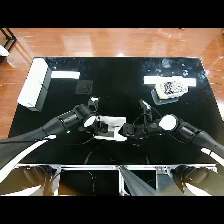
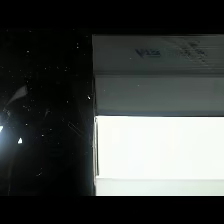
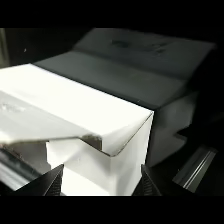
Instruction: Fold the box and place the chain.
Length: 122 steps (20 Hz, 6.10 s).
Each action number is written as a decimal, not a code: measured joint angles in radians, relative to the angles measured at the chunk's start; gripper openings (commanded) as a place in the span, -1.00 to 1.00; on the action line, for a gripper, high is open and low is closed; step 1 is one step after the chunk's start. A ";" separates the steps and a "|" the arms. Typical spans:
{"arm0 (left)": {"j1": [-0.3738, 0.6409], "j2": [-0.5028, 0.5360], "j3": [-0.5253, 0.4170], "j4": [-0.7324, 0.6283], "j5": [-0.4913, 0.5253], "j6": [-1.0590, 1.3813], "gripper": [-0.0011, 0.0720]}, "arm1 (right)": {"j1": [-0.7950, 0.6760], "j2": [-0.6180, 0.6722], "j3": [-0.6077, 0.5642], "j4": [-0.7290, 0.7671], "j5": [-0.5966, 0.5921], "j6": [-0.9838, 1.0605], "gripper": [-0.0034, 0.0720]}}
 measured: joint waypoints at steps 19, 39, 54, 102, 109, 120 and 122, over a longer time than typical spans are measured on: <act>0.000 0.000 0.000 0.000 -0.015 0.019 -0.90 | 0.089 -0.047 0.082 -0.203 -0.002 0.235 0.49; 0.000 0.000 0.000 0.000 -0.019 0.019 -0.90 | 0.304 -0.232 0.375 -0.697 0.298 0.734 0.06; 0.000 0.000 0.000 0.000 -0.010 0.019 -0.90 | 0.312 -0.314 0.445 -0.737 0.369 0.789 -0.10; 0.000 0.000 0.000 -0.012 0.000 0.014 -0.90 | 0.311 -0.346 0.445 -0.763 0.359 0.792 -0.84; 0.000 0.000 0.000 -0.014 0.000 0.020 -0.90 | 0.310 -0.346 0.445 -0.761 0.366 0.782 -0.15; 0.000 0.000 0.000 -0.013 0.000 0.019 -0.90 | 0.311 -0.175 0.445 -0.843 0.417 0.649 0.11; 0.000 0.000 0.000 -0.013 0.000 0.019 -0.90 | 0.310 -0.086 0.445 -0.870 0.442 0.608 0.11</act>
